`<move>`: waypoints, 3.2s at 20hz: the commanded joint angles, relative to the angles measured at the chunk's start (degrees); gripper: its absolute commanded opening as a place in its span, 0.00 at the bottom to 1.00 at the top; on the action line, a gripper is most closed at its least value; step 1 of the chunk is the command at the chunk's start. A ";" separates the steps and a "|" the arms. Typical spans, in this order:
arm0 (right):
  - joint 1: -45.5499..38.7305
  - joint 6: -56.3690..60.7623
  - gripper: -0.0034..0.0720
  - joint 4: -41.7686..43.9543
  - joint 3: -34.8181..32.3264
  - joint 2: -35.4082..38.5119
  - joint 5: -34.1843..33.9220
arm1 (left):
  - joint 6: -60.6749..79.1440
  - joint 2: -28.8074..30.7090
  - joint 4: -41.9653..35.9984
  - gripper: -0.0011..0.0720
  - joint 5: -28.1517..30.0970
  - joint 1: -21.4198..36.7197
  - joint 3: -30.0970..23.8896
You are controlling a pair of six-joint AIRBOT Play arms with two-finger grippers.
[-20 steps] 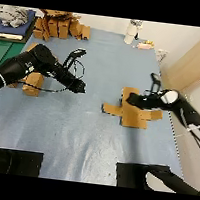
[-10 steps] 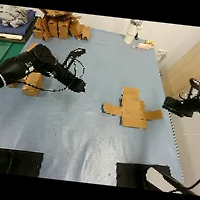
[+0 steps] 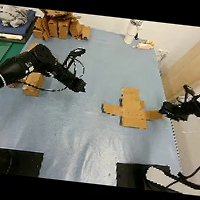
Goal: Fold the box.
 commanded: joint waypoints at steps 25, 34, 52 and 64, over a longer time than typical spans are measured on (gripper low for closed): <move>25.51 -31.98 0.05 44.17 -18.60 3.54 -6.82 | -0.70 -1.90 -5.40 0.04 -11.93 14.43 0.00; 46.90 -31.95 0.04 42.40 -30.12 16.92 -27.93 | -0.50 -10.32 -6.34 0.67 -14.93 16.06 0.00; 51.45 -31.30 0.05 40.22 -30.71 18.10 -33.57 | 6.19 -16.63 -10.64 0.67 -15.30 12.50 0.00; 51.45 -24.79 0.05 35.08 -30.71 18.10 -33.42 | 17.03 -18.43 -17.27 0.48 -17.11 12.52 0.00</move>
